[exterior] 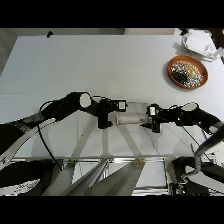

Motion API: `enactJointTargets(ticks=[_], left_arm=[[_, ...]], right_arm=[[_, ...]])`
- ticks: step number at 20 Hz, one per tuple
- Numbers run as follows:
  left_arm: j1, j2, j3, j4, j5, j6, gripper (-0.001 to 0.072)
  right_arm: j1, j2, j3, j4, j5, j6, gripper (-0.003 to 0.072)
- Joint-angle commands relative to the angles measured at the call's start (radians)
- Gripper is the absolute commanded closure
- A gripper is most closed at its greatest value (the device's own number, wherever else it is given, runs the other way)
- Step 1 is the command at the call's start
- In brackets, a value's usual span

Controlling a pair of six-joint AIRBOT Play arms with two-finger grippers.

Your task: Fold the box and place the chain.

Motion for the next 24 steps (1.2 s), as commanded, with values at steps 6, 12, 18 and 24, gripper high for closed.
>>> enactJointTargets(ticks=[6, 12, 18, 24], left_arm=[[0.001, -0.027, -0.019, -0.153, 0.042, 0.169, 0.0], [-0.001, -0.027, -0.045, -0.146, 0.004, 0.179, 0.0], [-0.015, -0.027, -0.045, -0.223, 0.028, 0.179, 0.0], [-0.026, -0.029, -0.045, -0.247, 0.053, 0.17, 0.002]], right_arm=[[0.0, 0.0, 0.0, 0.0, 0.0, 0.0, 0.0284], [0.0, 0.0, 0.0, 0.0, 0.0, 0.0, 0.0284], [0.0, 0.0, 0.0, 0.0, 0.0, 0.0, 0.0284], [0.0, 0.0, 0.0, 0.0, 0.0, 0.0, 0.0284]])
